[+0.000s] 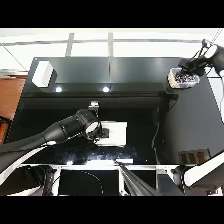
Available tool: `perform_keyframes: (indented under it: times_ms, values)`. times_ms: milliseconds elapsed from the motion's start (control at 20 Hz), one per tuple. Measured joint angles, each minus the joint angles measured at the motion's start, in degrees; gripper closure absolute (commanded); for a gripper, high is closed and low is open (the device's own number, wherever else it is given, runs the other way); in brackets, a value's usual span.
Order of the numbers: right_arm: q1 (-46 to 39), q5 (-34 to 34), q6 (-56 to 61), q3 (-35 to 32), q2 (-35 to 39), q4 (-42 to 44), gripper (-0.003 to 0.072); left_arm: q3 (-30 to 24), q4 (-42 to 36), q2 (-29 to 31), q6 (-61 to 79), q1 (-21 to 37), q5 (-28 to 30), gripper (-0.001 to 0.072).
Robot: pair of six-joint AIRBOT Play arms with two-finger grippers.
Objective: Fold the box and place the chain.
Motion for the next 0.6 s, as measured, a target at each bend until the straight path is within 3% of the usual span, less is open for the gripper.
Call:
perform_keyframes:
  times_ms: [350,600]
  values:
    - [0.00,3.45,-8.98,0.33,17.18,0.39,0.0653,0.00,0.00,-0.02,0.00,0.00,0.02,0.0680]
    - [1.77,10.05,-14.32,-1.40,33.11,2.10,0.0649,0.00,-0.02,-0.02,0.00,0.00,0.00,0.0680]
